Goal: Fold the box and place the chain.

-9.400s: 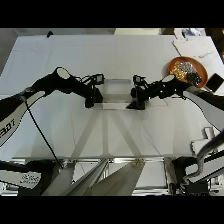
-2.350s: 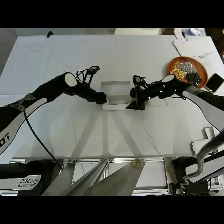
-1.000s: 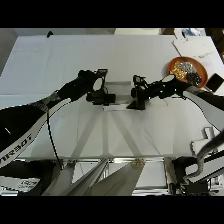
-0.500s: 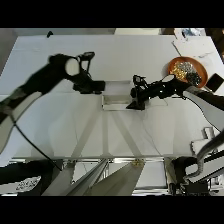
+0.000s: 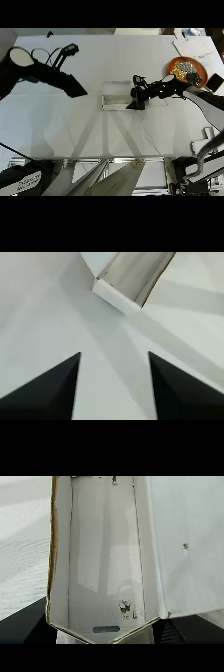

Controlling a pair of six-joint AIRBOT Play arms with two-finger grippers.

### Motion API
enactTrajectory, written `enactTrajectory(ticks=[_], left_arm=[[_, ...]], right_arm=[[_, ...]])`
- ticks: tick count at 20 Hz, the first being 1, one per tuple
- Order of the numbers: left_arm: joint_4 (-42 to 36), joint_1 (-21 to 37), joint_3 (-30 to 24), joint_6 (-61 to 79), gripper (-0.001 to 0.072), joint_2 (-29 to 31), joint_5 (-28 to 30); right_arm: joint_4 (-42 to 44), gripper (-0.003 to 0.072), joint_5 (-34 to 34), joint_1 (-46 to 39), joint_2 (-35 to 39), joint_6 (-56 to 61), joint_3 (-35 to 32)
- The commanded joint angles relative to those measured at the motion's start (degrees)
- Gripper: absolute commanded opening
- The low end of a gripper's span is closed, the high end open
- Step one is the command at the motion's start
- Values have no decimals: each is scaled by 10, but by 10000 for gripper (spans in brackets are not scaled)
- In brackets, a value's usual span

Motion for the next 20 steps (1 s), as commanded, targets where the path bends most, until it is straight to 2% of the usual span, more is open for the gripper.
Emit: enactTrajectory(ticks=[1,3,4,5,7,10,15,20], left_arm=[[-66,33,-92,303,537,-16,62],[-130,28,-113,402,540,-44,92],[-173,23,-115,455,580,-62,96],[-205,14,-115,510,657,-79,97],[-220,-11,-115,560,699,-107,117],[-221,-41,-115,560,701,-139,140],[-293,-51,-112,560,702,-171,146],[-263,-51,-70,534,702,-185,126]], right_arm=[[0,524,0,0,0,0,0],[0,524,0,0,0,0,0],[0,524,0,0,0,0,0],[0,524,0,0,0,0,0],[0,524,0,0,0,0,0],[0,524,0,0,0,0,0],[0,524,0,0,0,0,0],[0,524,0,0,0,0,0]])
